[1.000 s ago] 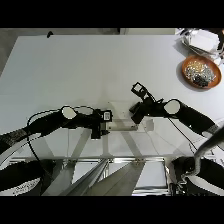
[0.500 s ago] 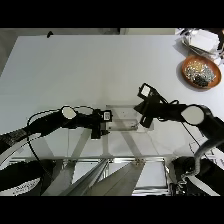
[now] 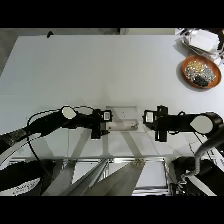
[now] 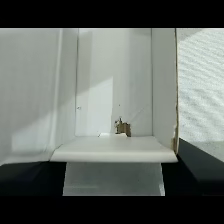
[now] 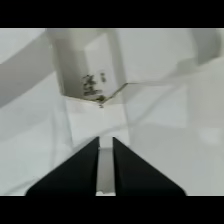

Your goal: Fold the box and place the chain.

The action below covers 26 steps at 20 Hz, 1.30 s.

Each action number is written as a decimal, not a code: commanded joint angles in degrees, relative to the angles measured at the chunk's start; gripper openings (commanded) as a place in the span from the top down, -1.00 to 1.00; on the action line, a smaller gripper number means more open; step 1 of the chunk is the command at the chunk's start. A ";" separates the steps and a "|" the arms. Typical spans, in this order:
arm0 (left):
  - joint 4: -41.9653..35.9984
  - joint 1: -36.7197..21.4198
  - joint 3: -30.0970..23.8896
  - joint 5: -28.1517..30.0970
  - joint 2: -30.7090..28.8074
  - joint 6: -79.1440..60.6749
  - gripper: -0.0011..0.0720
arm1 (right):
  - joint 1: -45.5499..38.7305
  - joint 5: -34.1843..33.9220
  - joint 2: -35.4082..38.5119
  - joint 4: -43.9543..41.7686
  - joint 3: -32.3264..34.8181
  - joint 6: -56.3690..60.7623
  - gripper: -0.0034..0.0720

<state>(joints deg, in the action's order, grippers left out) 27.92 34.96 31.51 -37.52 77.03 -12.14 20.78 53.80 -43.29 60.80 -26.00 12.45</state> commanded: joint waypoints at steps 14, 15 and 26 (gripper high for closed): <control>0.00 -0.02 0.04 -0.04 0.02 -0.02 0.60 | -0.48 -10.14 -12.68 -13.31 2.32 -19.17 0.57; 0.00 -0.02 0.04 -0.04 0.00 -0.02 0.60 | -0.48 -10.14 -12.68 -13.53 2.32 -19.17 0.57; 0.00 -0.02 0.04 -0.02 0.00 -0.02 0.60 | 4.90 -16.92 -13.22 -18.29 2.32 -22.05 0.62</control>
<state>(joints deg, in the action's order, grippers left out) 27.90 34.96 31.51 -37.58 77.03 -12.03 24.53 39.20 -56.16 44.18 -23.70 -9.15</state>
